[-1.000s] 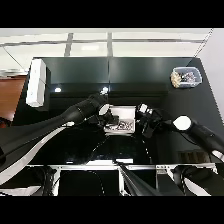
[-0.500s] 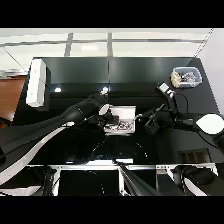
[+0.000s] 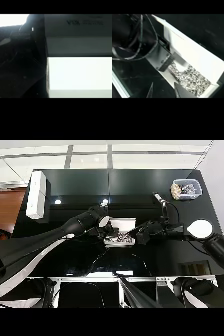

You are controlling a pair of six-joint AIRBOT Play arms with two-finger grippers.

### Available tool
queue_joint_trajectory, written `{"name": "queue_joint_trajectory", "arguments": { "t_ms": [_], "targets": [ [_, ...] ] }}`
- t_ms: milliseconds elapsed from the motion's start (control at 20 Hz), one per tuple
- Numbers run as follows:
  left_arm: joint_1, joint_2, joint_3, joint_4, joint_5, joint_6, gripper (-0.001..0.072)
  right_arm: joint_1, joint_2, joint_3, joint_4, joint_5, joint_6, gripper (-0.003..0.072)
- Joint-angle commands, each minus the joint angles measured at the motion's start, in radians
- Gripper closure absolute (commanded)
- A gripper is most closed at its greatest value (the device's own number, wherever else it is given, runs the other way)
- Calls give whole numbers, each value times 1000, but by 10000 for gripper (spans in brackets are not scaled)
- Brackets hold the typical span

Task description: Fold the box and place the chain.

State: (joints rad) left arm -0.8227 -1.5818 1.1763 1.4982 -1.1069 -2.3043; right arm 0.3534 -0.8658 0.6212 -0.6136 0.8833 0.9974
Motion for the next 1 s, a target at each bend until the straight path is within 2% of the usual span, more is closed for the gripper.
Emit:
{"name": "queue_joint_trajectory", "arguments": {
  "t_ms": [0,100,200,350,550,700,750,800,850,900,950],
  "targets": [
    [1,0,1,0,13,0,680,-94,-1,34,-206,92,86,364],
    [1,0,1,0,14,0,680,-216,27,51,-380,169,108,365],
    [1,0,1,0,14,0,680,-323,31,48,-492,211,134,373],
    [1,0,1,0,5,0,680,-394,31,19,-468,193,140,383],
    [1,0,2,2,6,-14,680,-378,31,-14,-428,181,139,383],
    [1,1,20,9,-33,-39,676,-376,31,-24,-432,184,138,383],
    [0,3,31,8,-31,-39,611,-376,31,-25,-434,181,138,383],
    [-5,5,50,9,-32,-38,474,-376,31,-25,-434,181,136,383],
    [-9,7,70,9,-41,-37,272,-376,31,-25,-435,182,136,383],
    [-11,8,90,16,-63,-31,173,-376,31,-25,-435,182,135,382],
    [-13,10,107,15,-82,12,173,-376,31,-25,-435,182,135,383]
  ]
}}
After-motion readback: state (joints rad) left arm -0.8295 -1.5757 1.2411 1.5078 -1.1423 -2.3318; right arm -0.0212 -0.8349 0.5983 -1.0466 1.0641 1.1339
